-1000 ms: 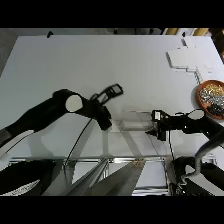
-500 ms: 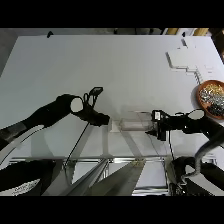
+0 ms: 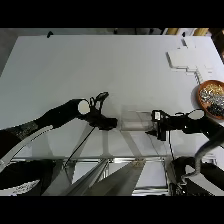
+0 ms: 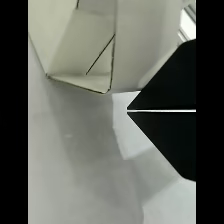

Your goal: Fold the box and place the chain.

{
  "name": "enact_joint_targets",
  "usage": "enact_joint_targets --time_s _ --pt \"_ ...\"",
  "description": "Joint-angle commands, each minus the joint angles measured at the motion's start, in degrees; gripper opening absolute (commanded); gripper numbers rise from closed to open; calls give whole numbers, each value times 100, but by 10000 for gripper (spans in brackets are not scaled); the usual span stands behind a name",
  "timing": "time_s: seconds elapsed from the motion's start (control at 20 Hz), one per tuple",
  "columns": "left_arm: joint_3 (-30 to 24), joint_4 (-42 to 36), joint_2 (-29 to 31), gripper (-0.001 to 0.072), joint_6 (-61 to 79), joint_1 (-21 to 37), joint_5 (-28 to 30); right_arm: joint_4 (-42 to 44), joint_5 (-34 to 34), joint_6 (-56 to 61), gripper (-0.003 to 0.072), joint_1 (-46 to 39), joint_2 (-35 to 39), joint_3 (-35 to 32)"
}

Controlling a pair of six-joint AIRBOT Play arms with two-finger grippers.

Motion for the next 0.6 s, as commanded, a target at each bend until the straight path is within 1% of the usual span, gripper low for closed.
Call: enact_joint_targets --time_s 0.0,0.1,0.2,0.25,0.4,0.45,0.55 --pt "4 -168 197 9 85 -74 120 2 0 2 318 -2 4 2" --pt "7 -168 332 14 83 -74 157 2 0 2 318 -2 4 2" --pt "15 -177 393 68 70 -105 199 2 0 2 318 -2 4 2" --pt "33 -203 396 84 72 -142 221 2 0 2 318 -2 2 2" --pt "59 -256 398 99 72 -238 372 2 0 2 318 -2 4 2" --pt "59 -256 398 158 68 -238 385 2 0 2 318 -2 2 2" --pt "59 -254 398 166 68 -238 385 2 0 2 318 -2 2 2"
